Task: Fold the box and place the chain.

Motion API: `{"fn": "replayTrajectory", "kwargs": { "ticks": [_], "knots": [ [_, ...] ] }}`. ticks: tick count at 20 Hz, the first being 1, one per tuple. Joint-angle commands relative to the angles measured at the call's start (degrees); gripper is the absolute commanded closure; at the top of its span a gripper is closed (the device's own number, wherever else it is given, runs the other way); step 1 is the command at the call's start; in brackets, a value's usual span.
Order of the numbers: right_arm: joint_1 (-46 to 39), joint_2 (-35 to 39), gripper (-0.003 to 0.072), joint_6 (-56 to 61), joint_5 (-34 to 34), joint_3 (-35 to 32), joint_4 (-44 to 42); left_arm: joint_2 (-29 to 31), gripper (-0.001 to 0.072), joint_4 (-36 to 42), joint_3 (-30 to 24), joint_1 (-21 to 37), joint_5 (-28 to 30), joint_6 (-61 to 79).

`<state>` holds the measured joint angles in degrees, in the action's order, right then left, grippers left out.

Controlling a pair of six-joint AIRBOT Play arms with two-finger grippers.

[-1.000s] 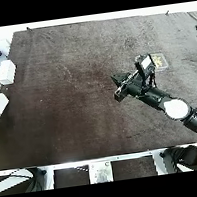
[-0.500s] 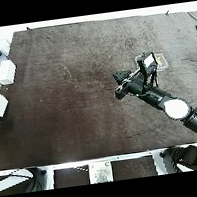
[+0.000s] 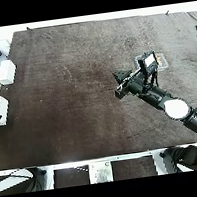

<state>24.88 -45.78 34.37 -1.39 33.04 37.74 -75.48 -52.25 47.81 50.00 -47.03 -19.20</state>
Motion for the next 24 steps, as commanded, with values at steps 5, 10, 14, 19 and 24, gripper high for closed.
{"fn": "replayTrajectory", "kwargs": {
  "ticks": [5, 10, 14, 19, 24],
  "knots": [
    [0.0, 0.7, 0.0697, 0.0, -2.2, 0.0, 0.0, 4.6, -0.0009, 11.4, 10.2, 0.0, -10.1, 2.7],
    [0.0, 4.2, 0.0697, 0.0, -3.2, 0.0, 0.0, 6.1, 0.0700, 38.5, 18.1, -0.6, -25.1, 14.6],
    [0.0, 4.6, 0.0697, 0.0, -4.2, 0.0, 0.0, 10.7, 0.0705, 41.1, 18.4, -8.8, -15.5, 14.6],
    [0.0, 4.6, 0.0697, 0.0, -4.2, 0.0, 0.0, 23.1, 0.0705, 45.5, 13.0, -23.3, 5.4, 16.8],
    [0.0, 4.6, 0.0696, 0.0, -4.3, 0.0, 0.0, 35.9, 0.0705, 45.5, 0.8, -36.6, 21.9, 18.4]
  ]
}}
